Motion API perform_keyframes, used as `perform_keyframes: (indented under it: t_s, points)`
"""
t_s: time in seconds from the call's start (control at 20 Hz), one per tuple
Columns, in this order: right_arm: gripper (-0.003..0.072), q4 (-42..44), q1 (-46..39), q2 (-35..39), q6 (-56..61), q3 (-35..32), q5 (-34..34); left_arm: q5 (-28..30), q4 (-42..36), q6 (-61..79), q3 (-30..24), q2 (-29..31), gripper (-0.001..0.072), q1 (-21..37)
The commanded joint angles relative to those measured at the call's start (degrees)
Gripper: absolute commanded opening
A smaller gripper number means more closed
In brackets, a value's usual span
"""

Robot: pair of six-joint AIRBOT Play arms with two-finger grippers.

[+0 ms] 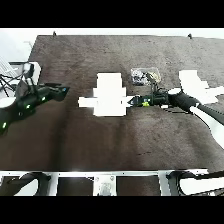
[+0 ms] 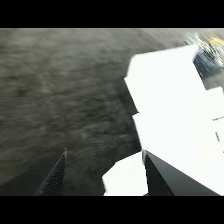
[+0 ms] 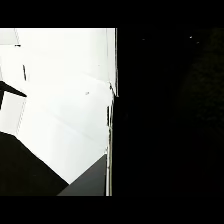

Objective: Fold the box and place the chain.

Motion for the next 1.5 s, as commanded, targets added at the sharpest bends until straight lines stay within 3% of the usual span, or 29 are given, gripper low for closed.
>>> perform_keyframes:
  t_s: [0.0,0.25,0.4,0.6,0.8,1.45]
  points:
    - [0.0005,0.0,0.15,-0.02,-0.11,-0.04,-0.55,-14.08,11.98,-11.98,16.02,-16.24,0.0539,0.0]
    - [0.0006,0.0,0.15,-0.02,-0.74,-0.04,-0.55,-34.32,27.85,-29.57,43.06,-34.53,0.0539,-2.25]
    - [0.0006,0.0,0.17,-0.02,-0.74,-0.04,-0.55,-36.48,34.12,-34.93,54.88,-41.38,0.0539,-5.84]
    - [0.0007,-0.02,0.17,-0.02,-0.76,-0.04,-0.55,-37.83,36.26,-37.18,63.95,-47.54,0.0539,-9.11]
    - [0.0007,-0.02,0.17,-0.02,-0.76,-0.04,-0.55,-38.69,35.28,-37.79,67.38,-51.41,0.054,-10.29]
    - [0.0007,0.0,0.22,-0.02,-1.2,-0.04,-0.5,-38.49,24.15,-34.64,67.76,-57.72,0.0538,-10.29]
